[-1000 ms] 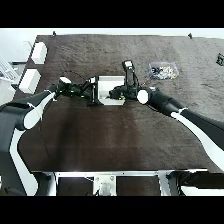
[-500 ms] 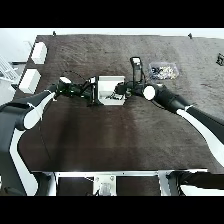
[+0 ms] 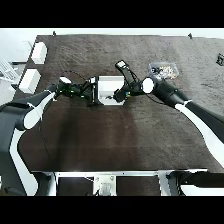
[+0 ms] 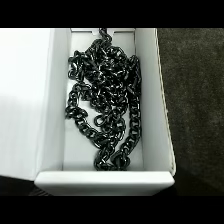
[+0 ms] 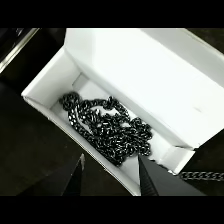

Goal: Fold the box and place the chain.

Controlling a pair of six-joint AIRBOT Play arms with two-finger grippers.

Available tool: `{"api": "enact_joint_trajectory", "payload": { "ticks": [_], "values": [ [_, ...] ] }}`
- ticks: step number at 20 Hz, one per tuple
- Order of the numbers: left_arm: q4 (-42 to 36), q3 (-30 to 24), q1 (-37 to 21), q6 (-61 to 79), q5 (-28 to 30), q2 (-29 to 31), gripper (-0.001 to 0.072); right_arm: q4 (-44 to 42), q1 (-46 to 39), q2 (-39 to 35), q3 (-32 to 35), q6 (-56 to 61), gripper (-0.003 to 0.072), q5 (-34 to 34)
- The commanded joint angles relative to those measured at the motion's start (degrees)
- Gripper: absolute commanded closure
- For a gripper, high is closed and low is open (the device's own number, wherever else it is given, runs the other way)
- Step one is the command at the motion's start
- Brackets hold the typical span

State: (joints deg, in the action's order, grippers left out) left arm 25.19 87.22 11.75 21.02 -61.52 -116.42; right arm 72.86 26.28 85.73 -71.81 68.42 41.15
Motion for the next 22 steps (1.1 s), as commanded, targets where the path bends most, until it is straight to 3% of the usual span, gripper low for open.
{"api": "enact_joint_trajectory", "payload": {
  "ticks": [1, 6, 11, 15, 17, 20, 22],
  "values": [
    [0.0, 0.0, 0.0, 0.0, 0.0, 0.0, 0.0252, 1.2, -2.1, 0.8, -6.2, -5.5, 0.0283, 7.0],
    [0.0, 0.0, 0.0, 0.0, 0.0, 0.0, 0.0251, 1.3, -14.2, -0.2, -8.1, 7.2, 0.0334, 6.0],
    [0.0, 0.0, 0.0, 0.0, 0.0, 0.0, 0.0252, -2.3, -26.9, 0.2, -3.3, 13.7, 0.0333, -5.7],
    [0.0, 0.0, 0.0, 0.0, 0.0, 0.0, 0.0252, -11.2, -31.3, 7.9, -4.2, 15.1, 0.0328, -5.6],
    [0.0, 0.0, 0.0, 0.0, 0.0, 0.0, 0.0252, -14.4, -31.4, 11.9, -5.8, 15.0, 0.0253, -5.6],
    [0.0, 0.0, 0.0, 0.0, 0.0, 0.0, 0.0251, -15.8, -30.1, 16.1, -9.2, 14.8, 0.0245, -5.6],
    [0.0, 0.0, 0.0, 0.0, 0.0, 0.0, 0.0251, -17.6, -29.4, 18.1, -11.5, 12.8, 0.0168, -5.5]
  ]
}}
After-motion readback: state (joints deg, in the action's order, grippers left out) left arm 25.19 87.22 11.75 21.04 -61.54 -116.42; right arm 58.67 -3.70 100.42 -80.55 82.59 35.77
